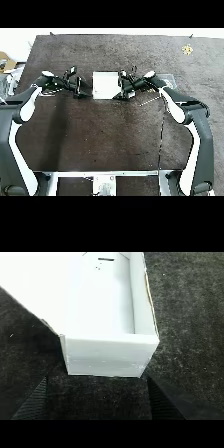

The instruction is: Fold the box and place the chain.

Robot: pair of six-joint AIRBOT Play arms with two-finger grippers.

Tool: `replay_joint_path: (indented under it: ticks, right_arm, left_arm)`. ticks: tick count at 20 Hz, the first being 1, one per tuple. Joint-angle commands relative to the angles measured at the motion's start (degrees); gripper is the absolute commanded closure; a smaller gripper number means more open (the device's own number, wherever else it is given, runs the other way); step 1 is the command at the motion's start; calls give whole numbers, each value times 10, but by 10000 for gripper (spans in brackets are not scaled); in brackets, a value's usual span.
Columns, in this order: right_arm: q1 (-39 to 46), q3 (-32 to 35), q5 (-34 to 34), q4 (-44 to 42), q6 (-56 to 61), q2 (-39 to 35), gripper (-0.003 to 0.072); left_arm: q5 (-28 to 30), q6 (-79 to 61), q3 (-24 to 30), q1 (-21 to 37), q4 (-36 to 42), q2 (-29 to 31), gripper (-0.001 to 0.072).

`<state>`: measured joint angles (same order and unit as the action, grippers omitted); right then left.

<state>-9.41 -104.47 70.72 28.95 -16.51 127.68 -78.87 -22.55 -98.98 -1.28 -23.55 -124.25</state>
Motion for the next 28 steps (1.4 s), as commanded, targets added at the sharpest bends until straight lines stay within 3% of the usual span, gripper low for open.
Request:
replay_joint_path:
  ticks: [1,7,17,28]
  right_arm:
    - [0,0,0,0,0,0,248]
    - [0,0,0,0,0,0,247]
    - [0,0,0,0,0,0,247]
    - [0,0,0,0,0,0,248]
  left_arm:
    - [-5,-21,0,-5,0,-5,-8]
    - [-4,-19,0,-28,9,-5,-8]
    - [49,-20,0,-61,18,-29,-7]
    - [63,-19,0,-61,22,-30,-6]
